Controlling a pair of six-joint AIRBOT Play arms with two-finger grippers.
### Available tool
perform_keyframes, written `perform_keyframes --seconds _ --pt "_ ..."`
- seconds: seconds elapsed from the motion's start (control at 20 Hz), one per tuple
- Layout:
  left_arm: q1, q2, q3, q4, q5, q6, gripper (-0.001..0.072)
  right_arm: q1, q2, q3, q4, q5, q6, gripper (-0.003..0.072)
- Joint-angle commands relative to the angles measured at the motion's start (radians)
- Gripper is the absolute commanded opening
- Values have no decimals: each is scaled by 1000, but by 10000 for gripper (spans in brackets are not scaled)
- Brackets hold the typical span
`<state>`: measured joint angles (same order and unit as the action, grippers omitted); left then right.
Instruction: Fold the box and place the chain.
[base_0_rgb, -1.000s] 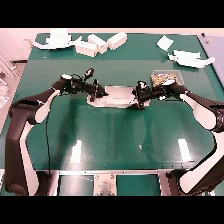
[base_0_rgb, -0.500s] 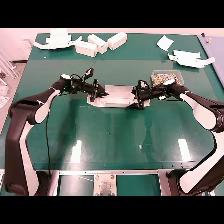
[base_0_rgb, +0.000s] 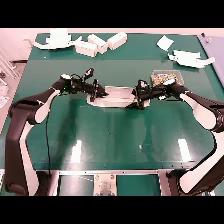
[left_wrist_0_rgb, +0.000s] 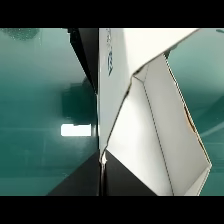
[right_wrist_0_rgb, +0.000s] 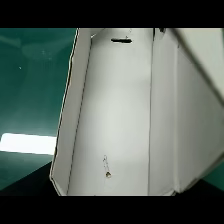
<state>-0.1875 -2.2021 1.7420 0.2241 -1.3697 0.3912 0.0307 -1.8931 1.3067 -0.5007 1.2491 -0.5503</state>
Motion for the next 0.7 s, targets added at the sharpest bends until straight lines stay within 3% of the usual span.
perform_keyframes --seconds 0.0,0.65 --pt "0 1 1 0 0 0 21 1 -4 1 -16 -26 -1 594" --pt "0 1 1 0 0 0 21 5 -8 0 -4 -9 -1 594"
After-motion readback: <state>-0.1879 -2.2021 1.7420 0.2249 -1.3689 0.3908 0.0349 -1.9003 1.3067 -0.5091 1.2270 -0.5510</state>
